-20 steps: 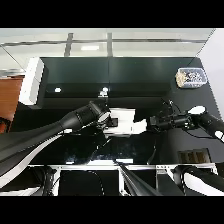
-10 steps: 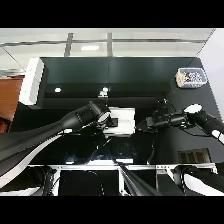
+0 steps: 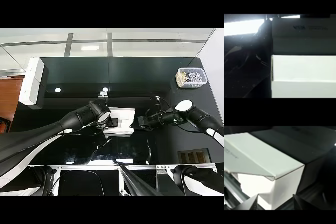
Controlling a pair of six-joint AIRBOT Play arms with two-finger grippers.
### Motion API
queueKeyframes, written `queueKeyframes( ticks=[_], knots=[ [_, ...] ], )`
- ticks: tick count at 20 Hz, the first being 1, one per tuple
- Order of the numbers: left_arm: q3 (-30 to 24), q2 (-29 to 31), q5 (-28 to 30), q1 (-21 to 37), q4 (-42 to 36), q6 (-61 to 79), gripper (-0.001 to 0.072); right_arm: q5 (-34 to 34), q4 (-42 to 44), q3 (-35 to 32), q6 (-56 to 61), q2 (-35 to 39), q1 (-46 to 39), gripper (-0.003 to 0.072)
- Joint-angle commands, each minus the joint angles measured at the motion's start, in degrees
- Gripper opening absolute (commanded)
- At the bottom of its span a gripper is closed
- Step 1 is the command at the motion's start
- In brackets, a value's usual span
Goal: Fold the box and place the chain.
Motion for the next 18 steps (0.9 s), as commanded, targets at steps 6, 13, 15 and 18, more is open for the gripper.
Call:
queueKeyframes(
  ticks=[6,13,15,18],
  knots=[
    [0.04,-0.04,0.00,0.02,0.02,0.02,0.0028,-4.04,-28.63,8.31,29.90,-0.04,13.25,0.0472],
    [0.04,-0.04,0.00,0.02,0.02,0.02,0.0028,-2.91,-48.74,14.53,57.33,-0.20,24.46,0.0472],
    [0.04,-0.04,-0.02,0.02,0.04,0.02,0.0028,-0.50,-52.92,15.87,62.12,-1.16,26.80,0.0472],
    [0.04,-0.04,-0.02,0.02,0.02,0.02,0.0029,2.23,-55.17,17.44,64.39,-3.28,28.92,0.0472]
  ],
)
